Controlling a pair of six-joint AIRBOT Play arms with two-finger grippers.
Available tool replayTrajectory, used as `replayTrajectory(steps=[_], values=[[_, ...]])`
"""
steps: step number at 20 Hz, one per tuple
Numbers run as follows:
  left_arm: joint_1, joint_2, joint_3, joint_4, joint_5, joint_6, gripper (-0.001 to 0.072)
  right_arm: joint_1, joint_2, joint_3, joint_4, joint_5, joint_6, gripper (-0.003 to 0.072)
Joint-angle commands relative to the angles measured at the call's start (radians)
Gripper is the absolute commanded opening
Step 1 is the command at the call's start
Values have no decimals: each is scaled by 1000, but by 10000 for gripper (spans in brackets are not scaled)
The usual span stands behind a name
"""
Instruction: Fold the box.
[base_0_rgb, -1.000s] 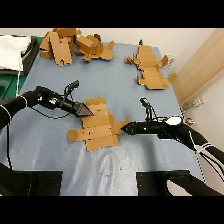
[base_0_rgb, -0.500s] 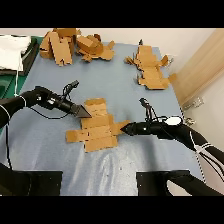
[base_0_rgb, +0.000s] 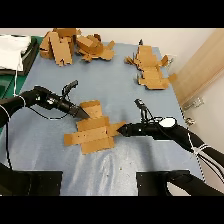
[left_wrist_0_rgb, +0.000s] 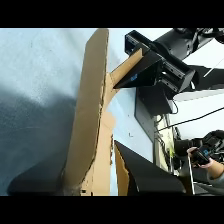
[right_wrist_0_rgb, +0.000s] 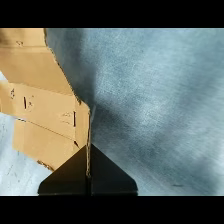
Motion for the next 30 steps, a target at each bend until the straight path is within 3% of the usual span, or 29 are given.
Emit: replayTrajectory(steps=[1,3,4,5,9,11,15,20,22,24,30], values=[[2,0,0,16,17,7,347,9,1,0,0,-12,9,3],[2,0,1,23,9,68,86,9,1,0,0,-13,9,3],[0,0,0,23,6,85,81,9,1,0,0,-13,9,3],[-3,0,1,23,4,93,16,9,1,0,0,-13,9,3],[-8,1,1,27,-2,110,16,8,2,0,0,-16,9,6],[-8,17,1,50,0,117,15,8,2,0,0,-28,14,179],[-30,146,-3,56,52,160,15,-47,11,1,-2,-34,47,183],[-164,323,-14,186,264,331,15,-142,64,2,-1,-18,51,180],[-190,370,-61,203,328,414,15,-150,77,2,0,-12,61,180],[-191,407,-147,134,368,558,16,-150,89,2,1,-16,72,180],[-185,406,-327,-12,374,794,15,-149,116,2,34,-32,99,179]])
